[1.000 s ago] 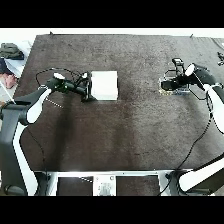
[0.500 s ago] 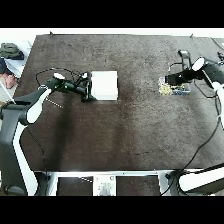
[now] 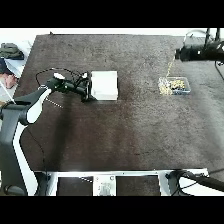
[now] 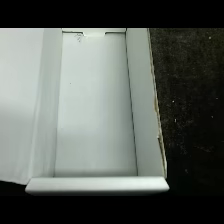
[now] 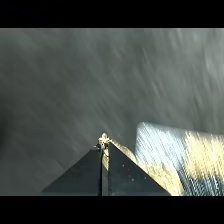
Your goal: Fold the box and place the chain.
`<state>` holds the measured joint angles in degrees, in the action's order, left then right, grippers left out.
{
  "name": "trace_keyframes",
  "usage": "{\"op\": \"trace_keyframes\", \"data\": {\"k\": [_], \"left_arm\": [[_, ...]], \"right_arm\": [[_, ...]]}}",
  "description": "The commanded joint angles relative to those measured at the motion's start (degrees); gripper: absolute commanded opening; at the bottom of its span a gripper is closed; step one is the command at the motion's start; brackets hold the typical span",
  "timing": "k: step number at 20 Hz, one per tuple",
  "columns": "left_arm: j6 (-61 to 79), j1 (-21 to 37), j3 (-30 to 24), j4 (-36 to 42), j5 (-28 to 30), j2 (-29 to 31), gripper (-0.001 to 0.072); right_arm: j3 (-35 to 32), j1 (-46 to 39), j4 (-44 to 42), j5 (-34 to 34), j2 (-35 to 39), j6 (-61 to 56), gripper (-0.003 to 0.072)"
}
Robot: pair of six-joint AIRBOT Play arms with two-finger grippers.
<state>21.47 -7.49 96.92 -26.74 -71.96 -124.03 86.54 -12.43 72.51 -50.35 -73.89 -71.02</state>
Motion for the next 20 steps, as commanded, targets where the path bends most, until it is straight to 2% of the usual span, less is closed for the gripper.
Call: {"op": "trace_keyframes", "data": {"k": [1,5,8,14,20], "left_arm": [[0.00,0.04,0.04,0.00,0.02,0.04,0.0345],[0.00,0.04,0.04,0.00,0.00,0.04,0.0345],[0.02,0.04,0.04,0.00,0.00,0.04,0.0345],[0.00,0.04,0.04,0.00,0.02,0.04,0.0345],[0.00,0.04,0.04,0.00,0.02,0.04,0.0345]], "right_arm": [[2.14,6.36,-2.29,6.25,6.95,1.01,-0.0005],[8.35,15.85,-2.21,9.38,6.19,1.03,-0.0005],[10.97,21.64,-2.05,12.24,2.73,0.98,-0.0005],[11.41,29.64,-2.51,12.39,-6.80,0.48,-0.0005],[10.80,34.10,-2.47,8.33,-16.39,-1.25,-0.0005]]}}
